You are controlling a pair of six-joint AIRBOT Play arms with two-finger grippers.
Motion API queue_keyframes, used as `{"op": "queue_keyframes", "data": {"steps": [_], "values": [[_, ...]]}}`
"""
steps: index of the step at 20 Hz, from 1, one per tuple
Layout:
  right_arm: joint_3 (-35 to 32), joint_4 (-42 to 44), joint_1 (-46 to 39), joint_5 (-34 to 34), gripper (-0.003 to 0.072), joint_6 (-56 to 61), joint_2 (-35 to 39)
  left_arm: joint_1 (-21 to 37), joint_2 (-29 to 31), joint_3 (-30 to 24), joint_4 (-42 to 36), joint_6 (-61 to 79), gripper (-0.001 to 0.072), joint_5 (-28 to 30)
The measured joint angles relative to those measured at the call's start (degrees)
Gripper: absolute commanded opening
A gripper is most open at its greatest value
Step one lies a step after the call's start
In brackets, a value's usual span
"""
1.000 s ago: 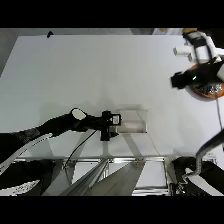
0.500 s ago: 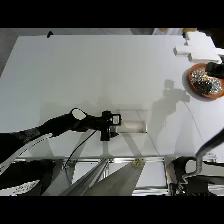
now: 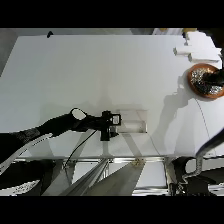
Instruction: Fold the box and place the chain.
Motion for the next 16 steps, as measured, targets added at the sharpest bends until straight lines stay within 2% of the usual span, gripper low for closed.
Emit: {"op": "queue_keyframes", "data": {"steps": [3,10,11,12,16], "values": [[0.02,-0.28,-1.22,-1.07,0.0221,-1.46,-1.27,0.02,0.00,0.00,0.00,0.00,0.0323,0.02],[0.02,5.33,-2.05,-3.32,0.0218,-6.23,-3.76,0.00,0.00,0.02,0.00,0.00,0.0323,0.00],[0.02,5.60,-2.08,-3.76,0.0213,-6.62,-3.91,0.00,0.00,0.00,0.00,0.00,0.0323,0.00],[0.02,5.84,-2.08,-4.20,0.0155,-6.97,-4.00,0.00,0.00,0.00,0.00,0.00,0.0323,0.02],[0.02,6.19,-2.10,-4.92,0.0147,-7.45,-4.22,0.00,0.00,0.00,0.00,0.00,0.0323,0.02]]}}
